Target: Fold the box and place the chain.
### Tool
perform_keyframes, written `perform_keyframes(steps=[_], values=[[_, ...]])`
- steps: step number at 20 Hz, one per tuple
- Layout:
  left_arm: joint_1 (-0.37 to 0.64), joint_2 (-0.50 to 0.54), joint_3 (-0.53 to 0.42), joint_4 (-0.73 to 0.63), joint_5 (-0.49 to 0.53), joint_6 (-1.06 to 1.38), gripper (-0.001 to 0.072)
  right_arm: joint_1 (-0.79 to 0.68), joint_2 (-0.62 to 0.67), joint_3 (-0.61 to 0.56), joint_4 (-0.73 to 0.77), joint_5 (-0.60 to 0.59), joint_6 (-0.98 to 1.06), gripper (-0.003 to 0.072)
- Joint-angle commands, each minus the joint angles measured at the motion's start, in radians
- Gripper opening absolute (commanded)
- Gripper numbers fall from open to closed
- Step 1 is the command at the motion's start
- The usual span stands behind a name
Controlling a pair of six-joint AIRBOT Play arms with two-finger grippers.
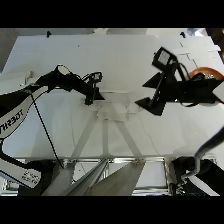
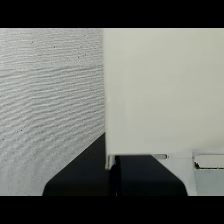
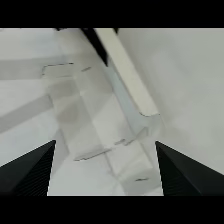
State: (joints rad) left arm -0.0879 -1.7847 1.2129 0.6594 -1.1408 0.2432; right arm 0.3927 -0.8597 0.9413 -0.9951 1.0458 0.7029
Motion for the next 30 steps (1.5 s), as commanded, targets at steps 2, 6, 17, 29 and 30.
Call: perform_keyframes(steps=[2,6,17,29,30], values=[[0.000,-0.001,-0.001,0.000,0.000,0.000,0.0015,0.124,0.024,-0.076,-0.014,-0.074,0.002,0.0699],[0.000,-0.001,-0.001,0.000,0.000,0.000,0.0015,0.135,0.024,-0.211,0.002,-0.171,-0.013,0.0699],[0.000,-0.001,-0.001,0.000,0.000,0.000,0.0015,0.089,-0.003,-0.615,0.122,-0.668,-0.487,0.0698],[0.000,-0.001,-0.001,0.000,0.000,0.000,0.0015,0.089,-0.241,-0.620,1.020,-0.623,-1.375,0.0698],[0.000,-0.001,-0.001,0.000,0.000,0.000,0.0015,0.089,-0.253,-0.620,1.065,-0.618,-1.418,0.0698]])
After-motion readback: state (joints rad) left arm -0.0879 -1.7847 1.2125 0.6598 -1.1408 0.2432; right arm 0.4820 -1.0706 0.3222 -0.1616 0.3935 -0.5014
